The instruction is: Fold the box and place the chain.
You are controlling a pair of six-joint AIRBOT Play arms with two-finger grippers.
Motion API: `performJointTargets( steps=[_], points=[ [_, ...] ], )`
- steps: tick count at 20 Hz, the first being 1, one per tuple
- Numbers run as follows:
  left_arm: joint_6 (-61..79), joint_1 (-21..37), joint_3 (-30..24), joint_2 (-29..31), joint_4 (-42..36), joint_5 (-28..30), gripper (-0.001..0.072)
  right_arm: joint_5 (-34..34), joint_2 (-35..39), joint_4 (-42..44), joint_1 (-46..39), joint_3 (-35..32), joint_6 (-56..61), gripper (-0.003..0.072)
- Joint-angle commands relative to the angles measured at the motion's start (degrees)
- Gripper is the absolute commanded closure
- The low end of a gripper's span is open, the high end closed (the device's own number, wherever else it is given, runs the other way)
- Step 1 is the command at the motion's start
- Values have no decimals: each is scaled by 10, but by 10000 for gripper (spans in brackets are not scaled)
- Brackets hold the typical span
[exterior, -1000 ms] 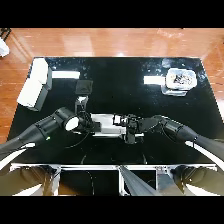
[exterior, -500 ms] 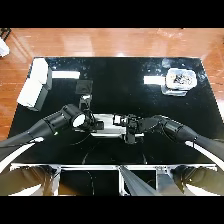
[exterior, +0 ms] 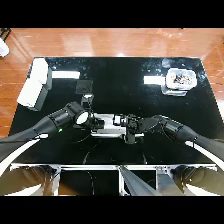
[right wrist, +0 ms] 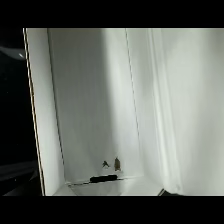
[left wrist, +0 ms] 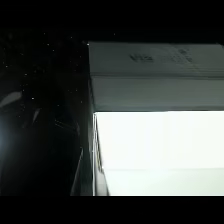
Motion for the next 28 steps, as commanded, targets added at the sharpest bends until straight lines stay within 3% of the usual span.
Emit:
performJointTargets(
  steps=[1, 14, 16, 20, 22, 28],
  points=[
    [0, 0, 2, -7, 0, -12, 397, 0, 0, 0, 1, 0, 0, 661],
    [0, 0, 2, -8, -2, -19, 400, 0, 0, 0, 1, 0, 0, 661],
    [0, 0, 2, -8, -2, -19, 483, 0, 0, 0, 1, 0, 0, 661],
    [0, 0, 2, -8, -3, -18, 516, 0, 0, 0, 1, 0, 0, 661],
    [3, 0, 2, -8, -4, -16, 591, 0, 0, 0, 1, 0, 0, 661],
    [3, 0, 2, -8, -4, -14, 617, 0, 0, 0, 1, 0, 0, 661]
  ],
)
